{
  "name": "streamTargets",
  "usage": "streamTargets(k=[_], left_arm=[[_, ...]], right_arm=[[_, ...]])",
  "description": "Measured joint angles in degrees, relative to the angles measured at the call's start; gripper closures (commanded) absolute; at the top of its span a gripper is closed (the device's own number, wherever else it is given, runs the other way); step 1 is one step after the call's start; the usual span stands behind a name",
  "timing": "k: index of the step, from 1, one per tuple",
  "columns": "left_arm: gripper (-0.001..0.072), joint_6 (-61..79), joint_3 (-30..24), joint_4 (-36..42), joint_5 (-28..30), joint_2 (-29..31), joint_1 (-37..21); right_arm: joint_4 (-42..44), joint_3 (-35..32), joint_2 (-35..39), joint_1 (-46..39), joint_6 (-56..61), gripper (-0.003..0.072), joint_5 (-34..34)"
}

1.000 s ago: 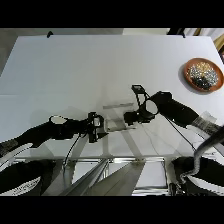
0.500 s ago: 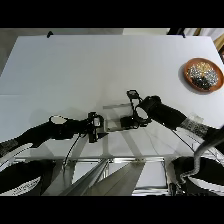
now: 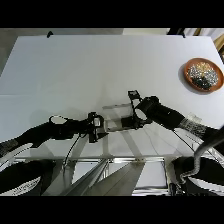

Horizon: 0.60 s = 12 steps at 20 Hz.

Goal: Fold the box and place the chain.

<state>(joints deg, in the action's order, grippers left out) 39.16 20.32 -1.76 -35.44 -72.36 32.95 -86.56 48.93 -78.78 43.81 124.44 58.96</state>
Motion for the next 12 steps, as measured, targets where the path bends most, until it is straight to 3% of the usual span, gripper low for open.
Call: streamTargets(k=[1, 2, 12], left_arm=[[0.0572, 0.0, 0.0, -0.02, 0.02, 0.0, -0.02], [0.0572, 0.0, 0.0, -0.02, 0.0, 0.0, -0.02], [0.0572, 0.02, 0.0, -0.02, 0.02, 0.0, -0.02]], right_arm=[[-0.09, 0.0, 0.0, 0.0, -0.04, 0.0463, 0.09], [-0.46, 0.0, 0.02, 0.0, -0.13, 0.039, 0.42], [-1.36, 0.0, 0.7, 0.02, 0.04, 0.0388, 0.33]])
